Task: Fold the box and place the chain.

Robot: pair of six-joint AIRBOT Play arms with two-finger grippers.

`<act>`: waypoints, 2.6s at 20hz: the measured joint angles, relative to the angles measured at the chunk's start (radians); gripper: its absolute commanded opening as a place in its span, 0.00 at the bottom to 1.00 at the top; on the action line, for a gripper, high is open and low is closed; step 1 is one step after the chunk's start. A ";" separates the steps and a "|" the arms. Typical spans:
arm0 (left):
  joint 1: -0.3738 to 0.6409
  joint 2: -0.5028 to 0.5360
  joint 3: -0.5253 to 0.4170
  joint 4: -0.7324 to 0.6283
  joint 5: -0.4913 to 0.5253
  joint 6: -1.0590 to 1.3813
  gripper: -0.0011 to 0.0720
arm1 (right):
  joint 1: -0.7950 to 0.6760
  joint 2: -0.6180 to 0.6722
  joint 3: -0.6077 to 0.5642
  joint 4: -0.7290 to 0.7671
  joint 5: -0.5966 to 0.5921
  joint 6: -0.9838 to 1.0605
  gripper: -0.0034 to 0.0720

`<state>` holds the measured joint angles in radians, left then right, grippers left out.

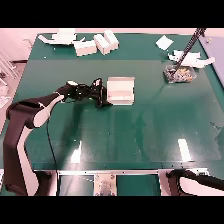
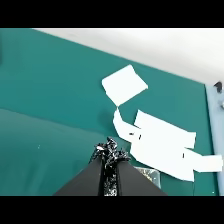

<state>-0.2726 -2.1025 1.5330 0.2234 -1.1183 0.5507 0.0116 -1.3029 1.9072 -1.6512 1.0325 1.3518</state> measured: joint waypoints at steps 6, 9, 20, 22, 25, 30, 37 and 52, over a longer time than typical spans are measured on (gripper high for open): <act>0.000 0.000 0.000 0.000 0.000 0.000 0.40 | 0.124 0.086 0.000 -0.005 0.044 -0.005 0.06; 0.000 0.000 0.000 0.000 0.000 0.000 0.40 | 0.188 0.095 -0.002 -0.006 0.074 -0.008 0.06; 0.000 0.000 0.000 0.000 0.000 0.000 0.40 | 0.370 0.100 -0.135 0.022 0.124 -0.003 0.06; 0.000 0.000 0.000 0.000 0.000 0.000 0.40 | 0.388 0.100 -0.170 0.045 0.123 -0.001 0.06; 0.000 0.000 0.000 0.000 0.000 0.000 0.40 | 0.404 0.100 -0.220 0.084 0.110 0.000 0.06; 0.000 0.000 0.000 0.000 0.000 0.000 0.40 | 0.418 0.089 -0.309 0.164 0.063 0.002 0.06; 0.000 0.000 0.000 0.000 0.000 0.000 0.40 | 0.431 0.051 -0.389 0.240 0.014 0.002 0.06; 0.000 0.000 0.000 0.000 0.000 0.000 0.40 | 0.435 -0.127 -0.525 0.312 -0.080 0.002 0.05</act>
<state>-0.2726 -2.1025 1.5333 0.2237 -1.1179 0.5510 0.4461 -1.4300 1.3827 -1.3396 0.9527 1.3533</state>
